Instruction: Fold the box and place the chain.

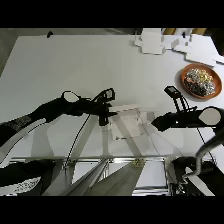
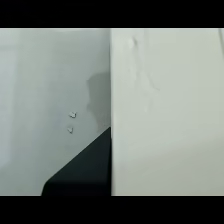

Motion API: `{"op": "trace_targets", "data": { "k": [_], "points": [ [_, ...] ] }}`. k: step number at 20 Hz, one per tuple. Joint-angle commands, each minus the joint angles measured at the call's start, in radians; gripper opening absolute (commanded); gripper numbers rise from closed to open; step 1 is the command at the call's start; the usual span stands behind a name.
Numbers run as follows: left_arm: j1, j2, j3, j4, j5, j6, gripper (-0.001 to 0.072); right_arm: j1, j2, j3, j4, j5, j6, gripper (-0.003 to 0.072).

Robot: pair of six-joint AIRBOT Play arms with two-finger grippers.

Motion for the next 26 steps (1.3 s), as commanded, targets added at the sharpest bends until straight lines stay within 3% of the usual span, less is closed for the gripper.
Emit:
{"op": "trace_targets", "data": {
  "k": [1,10,21,26],
  "points": [
    [-0.001,-0.001,0.001,0.002,0.005,0.187,0.0002,0.001,0.001,0.080,-0.001,0.025,0.000,0.0360],
    [-0.001,-0.064,0.001,-0.002,0.027,0.212,0.0003,0.001,0.001,0.104,-0.040,0.021,-0.004,0.0360],
    [0.000,-0.065,0.001,-0.001,0.023,0.208,0.0009,0.001,0.001,0.104,-0.057,0.019,-0.017,0.0356],
    [-0.001,-0.065,0.001,-0.001,0.020,0.208,0.0008,0.009,0.001,0.104,-0.056,0.064,-0.121,0.0238]
  ]
}}
